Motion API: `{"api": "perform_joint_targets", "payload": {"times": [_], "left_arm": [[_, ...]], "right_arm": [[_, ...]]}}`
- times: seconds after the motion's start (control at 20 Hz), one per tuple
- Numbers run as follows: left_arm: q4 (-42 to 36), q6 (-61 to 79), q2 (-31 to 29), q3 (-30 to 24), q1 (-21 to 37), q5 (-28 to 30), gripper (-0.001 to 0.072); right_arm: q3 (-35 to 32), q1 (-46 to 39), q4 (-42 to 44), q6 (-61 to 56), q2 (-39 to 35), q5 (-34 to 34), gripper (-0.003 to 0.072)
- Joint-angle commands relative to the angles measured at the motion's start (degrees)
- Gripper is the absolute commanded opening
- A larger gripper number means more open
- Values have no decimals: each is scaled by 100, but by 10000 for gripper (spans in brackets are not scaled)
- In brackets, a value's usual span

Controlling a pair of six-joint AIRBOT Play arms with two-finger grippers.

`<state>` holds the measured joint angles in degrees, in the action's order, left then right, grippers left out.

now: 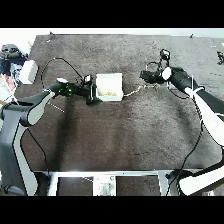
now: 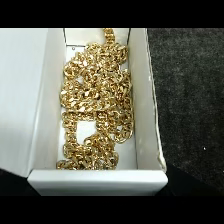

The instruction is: Fold the box and place the chain.

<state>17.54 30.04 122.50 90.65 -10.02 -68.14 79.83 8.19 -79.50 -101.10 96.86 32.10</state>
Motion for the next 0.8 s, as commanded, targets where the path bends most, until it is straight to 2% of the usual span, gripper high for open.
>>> {"api": "perform_joint_targets", "payload": {"times": [0.0, 0.05, 0.1, 0.15, 0.3, 0.35, 0.5, 0.75], "left_arm": [[2, 0, -4, 4, -4, 0, 466], [2, 0, -4, 4, -4, 2, 466], [0, 0, -4, 4, -4, 2, 466], [2, 0, -4, 4, -4, 2, 466], [2, 0, -4, 4, -4, 2, 466], [2, 0, -4, 4, -4, 0, 466], [2, 0, -4, 4, -4, 0, 466], [2, 0, -4, 4, -4, 2, 466]], "right_arm": [[2, 133, -50, -15, -216, 133, 15], [-26, 81, -184, -166, -205, 227, 28], [-103, 13, -341, -391, -205, 254, 138], [-195, -76, -479, -442, -208, 271, 176], [-472, -407, -555, -518, -208, 267, 183], [-577, -516, -514, -549, -208, 264, 285], [-702, -645, -407, -549, -59, 170, 293], [-505, -479, 433, -153, 448, -245, 293]]}}
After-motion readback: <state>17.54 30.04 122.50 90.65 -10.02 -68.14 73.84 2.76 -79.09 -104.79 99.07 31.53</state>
